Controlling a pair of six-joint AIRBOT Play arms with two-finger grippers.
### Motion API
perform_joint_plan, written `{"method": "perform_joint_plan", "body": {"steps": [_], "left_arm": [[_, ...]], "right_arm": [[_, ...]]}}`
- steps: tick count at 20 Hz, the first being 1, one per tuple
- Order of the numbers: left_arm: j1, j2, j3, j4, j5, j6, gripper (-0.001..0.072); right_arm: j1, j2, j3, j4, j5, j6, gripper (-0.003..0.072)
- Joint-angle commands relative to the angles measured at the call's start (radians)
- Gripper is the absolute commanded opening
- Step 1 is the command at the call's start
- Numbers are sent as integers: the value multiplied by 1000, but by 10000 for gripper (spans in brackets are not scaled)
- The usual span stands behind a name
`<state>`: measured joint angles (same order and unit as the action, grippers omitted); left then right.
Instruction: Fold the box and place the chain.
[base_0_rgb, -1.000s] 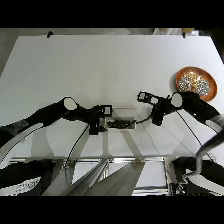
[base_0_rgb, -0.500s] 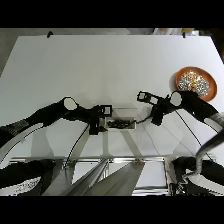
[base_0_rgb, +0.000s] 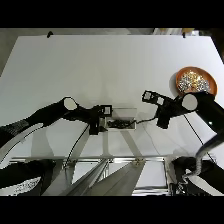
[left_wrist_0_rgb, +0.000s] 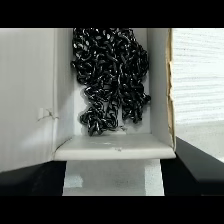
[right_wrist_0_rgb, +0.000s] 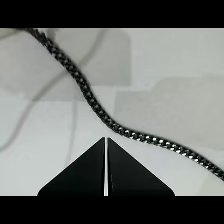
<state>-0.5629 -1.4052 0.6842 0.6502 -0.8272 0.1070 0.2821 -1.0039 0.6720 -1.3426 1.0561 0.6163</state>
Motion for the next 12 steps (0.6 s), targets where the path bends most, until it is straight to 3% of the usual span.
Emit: {"method": "perform_joint_plan", "body": {"steps": [1, 2, 3, 6, 9, 12], "left_arm": [[0, 0, 0, 0, 0, 0, 109], [0, 0, 0, 1, 0, 0, 109], [0, 0, 0, 0, 0, 0, 109], [0, 0, 0, 0, 0, 0, 109], [0, 0, 0, 0, 0, 0, 109], [0, 0, 0, 0, 0, 0, 109]], "right_arm": [[-1, 31, 0, 12, 12, -78, 170], [-1, 17, 0, 11, 2, -129, 256], [-1, -2, 0, 12, -3, -180, 260], [-1, -76, -13, 11, -31, -288, 252], [-1, -157, -14, 11, -55, -304, 179], [-1, -209, -14, 11, -109, -304, 182]]}}
